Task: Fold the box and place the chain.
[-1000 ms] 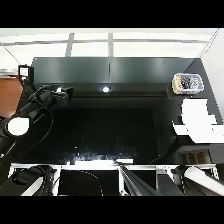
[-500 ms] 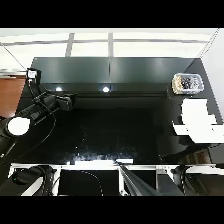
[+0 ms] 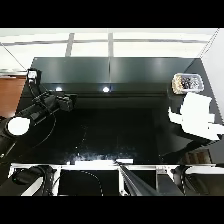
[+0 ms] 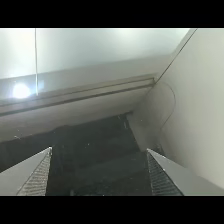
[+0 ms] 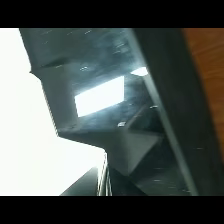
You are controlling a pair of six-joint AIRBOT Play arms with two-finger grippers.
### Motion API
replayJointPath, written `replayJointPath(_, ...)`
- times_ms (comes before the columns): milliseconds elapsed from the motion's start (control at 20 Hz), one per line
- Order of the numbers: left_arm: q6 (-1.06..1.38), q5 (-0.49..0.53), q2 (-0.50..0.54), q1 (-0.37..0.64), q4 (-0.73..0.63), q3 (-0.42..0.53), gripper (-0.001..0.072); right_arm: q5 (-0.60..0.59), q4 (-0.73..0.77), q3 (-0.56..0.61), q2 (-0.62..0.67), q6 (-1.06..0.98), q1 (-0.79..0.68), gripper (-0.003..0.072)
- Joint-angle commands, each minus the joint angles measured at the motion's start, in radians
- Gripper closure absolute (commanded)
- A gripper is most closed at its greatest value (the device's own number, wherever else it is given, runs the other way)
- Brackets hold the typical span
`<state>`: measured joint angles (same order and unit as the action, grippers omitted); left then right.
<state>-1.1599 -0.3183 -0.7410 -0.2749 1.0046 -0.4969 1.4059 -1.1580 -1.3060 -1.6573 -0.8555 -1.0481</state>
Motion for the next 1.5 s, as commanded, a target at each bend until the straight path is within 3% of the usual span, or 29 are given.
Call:
replayJointPath(0,0.000,-0.001,-0.001,0.000,0.000,-0.001,0.0000,0.111,0.142,0.000,-0.001,0.006,0.011,0.0633)
replayJointPath(250,0.000,-0.004,-0.001,0.000,0.000,-0.001,0.0000,0.246,0.319,0.045,0.005,-0.049,0.114,0.0677)
replayJointPath(550,0.000,-0.005,-0.001,0.000,-0.001,0.000,0.0000,0.224,0.375,0.230,0.097,-0.087,0.376,0.0677)
replayJointPath(700,0.000,-0.013,-0.012,0.000,-0.027,0.000,0.0001,0.123,0.518,0.322,0.171,-0.063,0.539,0.0674)
replayJointPath(800,-0.001,-0.047,-0.042,0.000,-0.123,0.000,0.0003,0.055,0.675,0.401,0.244,0.018,0.658,0.0674)
replayJointPath(900,0.005,-0.122,-0.097,-0.024,-0.264,0.000,0.0007,-0.162,0.793,0.544,0.356,0.091,0.788,0.0675)
replayJointPath(1000,0.004,-0.134,-0.174,-0.080,-0.264,0.000,0.0007,-0.396,0.872,0.689,0.462,0.155,0.940,0.0675)
replayJointPath(1150,0.002,-0.148,-0.306,-0.134,-0.367,-0.010,0.0007,-0.511,0.894,0.763,0.508,0.210,1.129,0.0675)
replayJointPath(1250,0.060,-0.259,-0.397,-0.081,-0.470,-0.055,0.0007,-0.557,0.872,0.763,0.508,0.210,1.208,0.0675)
replayJointPath(1450,0.226,-0.578,-0.579,0.109,-0.566,-0.152,0.0007,-0.581,0.868,0.763,0.508,0.210,1.243,0.0675)
